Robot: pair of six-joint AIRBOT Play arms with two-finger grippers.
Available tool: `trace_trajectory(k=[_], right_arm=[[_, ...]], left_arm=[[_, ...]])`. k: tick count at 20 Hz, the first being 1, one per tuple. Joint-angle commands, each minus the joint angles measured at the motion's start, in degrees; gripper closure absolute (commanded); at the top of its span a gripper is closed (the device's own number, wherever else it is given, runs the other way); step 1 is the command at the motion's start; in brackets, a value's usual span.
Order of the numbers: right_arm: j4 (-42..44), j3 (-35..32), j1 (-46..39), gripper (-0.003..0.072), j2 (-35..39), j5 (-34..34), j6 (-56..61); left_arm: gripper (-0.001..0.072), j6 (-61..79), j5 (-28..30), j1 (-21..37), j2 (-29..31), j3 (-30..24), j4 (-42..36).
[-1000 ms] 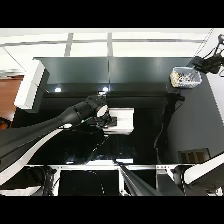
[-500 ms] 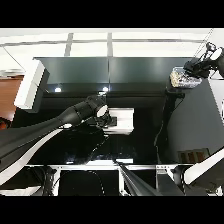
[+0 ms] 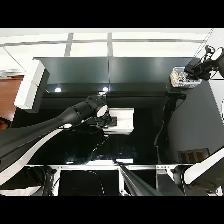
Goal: Fold the box and place the chain.
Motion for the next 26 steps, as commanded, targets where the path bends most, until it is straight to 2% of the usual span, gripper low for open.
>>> trace_trajectory(k=[1, 5, 8, 11, 13, 16, 22, 26], right_arm=[[-0.70, 1.44, -0.07, 0.0672, 1.03, 1.25, -0.72], [-1.03, 3.21, -0.07, 0.0673, 6.80, 2.08, -2.25], [-1.07, 3.32, -0.17, 0.0673, 13.88, 3.48, -5.09], [-0.94, 3.80, -0.17, 0.0674, 22.38, 0.17, -5.20], [-0.72, 6.69, -0.17, 0.0674, 26.75, -1.05, -5.20], [3.43, 11.58, -0.17, 0.0674, 30.93, -1.05, -5.38], [11.50, 11.87, -0.20, 0.0675, 39.98, -4.07, -8.76], [20.00, 11.85, -0.17, 0.0675, 44.39, 3.85, -10.19]], left_arm=[[0.0680, 0.00, 0.04, 0.04, -0.02, 0.00, 0.02], [0.0680, 0.00, 0.11, 0.04, -0.02, 0.00, 0.02], [0.0680, 0.00, 0.26, 0.04, -0.02, 0.00, 0.02], [0.0680, 0.00, 0.24, 0.04, -0.02, 0.00, 0.02], [0.0680, 0.00, 0.22, 0.04, -0.02, 0.00, 0.02], [0.0680, 0.00, 0.20, 0.04, -0.02, 0.00, 0.02], [0.0680, 0.00, 0.20, 0.04, -0.02, 0.00, 0.02], [0.0680, 0.00, 0.22, 0.04, -0.02, 0.00, 0.02]])
